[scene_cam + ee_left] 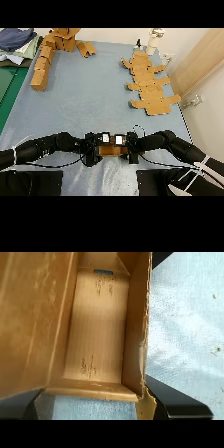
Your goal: Fold the box.
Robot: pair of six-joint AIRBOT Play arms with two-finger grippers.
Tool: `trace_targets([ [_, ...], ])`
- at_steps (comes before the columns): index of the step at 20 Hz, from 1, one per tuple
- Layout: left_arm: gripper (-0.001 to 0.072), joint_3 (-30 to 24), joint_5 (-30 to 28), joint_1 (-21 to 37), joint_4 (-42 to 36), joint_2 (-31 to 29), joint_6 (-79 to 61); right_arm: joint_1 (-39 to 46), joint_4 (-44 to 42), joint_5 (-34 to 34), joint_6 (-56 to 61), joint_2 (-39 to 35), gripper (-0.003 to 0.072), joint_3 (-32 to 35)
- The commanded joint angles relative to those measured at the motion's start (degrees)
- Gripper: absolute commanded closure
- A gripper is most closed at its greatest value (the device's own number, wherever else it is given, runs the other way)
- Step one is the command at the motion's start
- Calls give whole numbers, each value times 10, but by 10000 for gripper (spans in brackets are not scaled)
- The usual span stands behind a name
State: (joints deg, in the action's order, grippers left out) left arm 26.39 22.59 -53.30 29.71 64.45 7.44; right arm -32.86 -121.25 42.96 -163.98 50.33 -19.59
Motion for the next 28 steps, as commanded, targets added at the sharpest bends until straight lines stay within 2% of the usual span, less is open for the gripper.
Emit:
trace_targets([
  [1,20,3,16,0,-2,1,-11,0,0,0,0,0,168,0],
  [11,31,3,3,1,-2,12,-26,0,0,0,0,0,168,0],
  [12,169,3,1,1,-2,12,-26,0,0,0,0,0,168,0],
  [13,264,3,0,1,-1,12,-26,0,0,0,0,0,168,0],
  [28,264,3,1,1,-2,12,-26,0,0,0,0,0,168,0],
])
